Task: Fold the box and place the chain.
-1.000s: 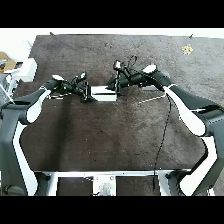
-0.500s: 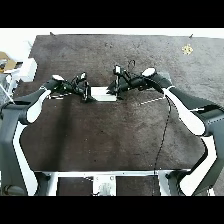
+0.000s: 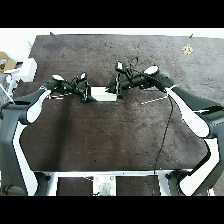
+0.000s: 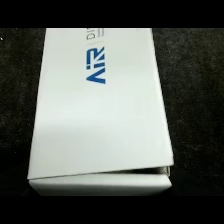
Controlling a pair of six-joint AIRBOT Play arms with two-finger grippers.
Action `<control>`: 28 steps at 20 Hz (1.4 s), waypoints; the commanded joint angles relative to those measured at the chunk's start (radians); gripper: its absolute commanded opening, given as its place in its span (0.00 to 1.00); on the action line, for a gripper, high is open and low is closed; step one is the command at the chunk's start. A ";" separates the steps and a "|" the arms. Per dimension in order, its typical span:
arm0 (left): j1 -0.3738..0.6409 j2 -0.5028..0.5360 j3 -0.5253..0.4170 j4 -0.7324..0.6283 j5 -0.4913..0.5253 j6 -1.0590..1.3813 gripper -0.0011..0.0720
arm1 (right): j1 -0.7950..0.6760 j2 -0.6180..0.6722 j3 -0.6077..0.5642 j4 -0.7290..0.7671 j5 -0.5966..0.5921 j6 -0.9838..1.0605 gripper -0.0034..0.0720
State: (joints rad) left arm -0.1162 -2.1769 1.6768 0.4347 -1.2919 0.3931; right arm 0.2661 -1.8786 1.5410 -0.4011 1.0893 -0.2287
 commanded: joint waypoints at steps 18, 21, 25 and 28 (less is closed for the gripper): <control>0.001 0.000 0.000 -0.001 0.001 0.000 0.63 | -0.006 -0.103 0.001 -0.149 -0.012 0.116 0.05; 0.001 0.000 0.000 -0.001 0.001 0.000 0.64 | -0.009 -0.069 0.002 -0.078 -0.016 0.108 0.05; 0.001 0.000 0.000 -0.001 0.001 0.000 0.63 | -0.009 0.041 0.002 0.012 -0.049 0.092 0.04; 0.001 0.000 0.000 -0.001 0.001 0.000 0.64 | -0.008 0.163 0.000 0.016 -0.127 0.203 0.04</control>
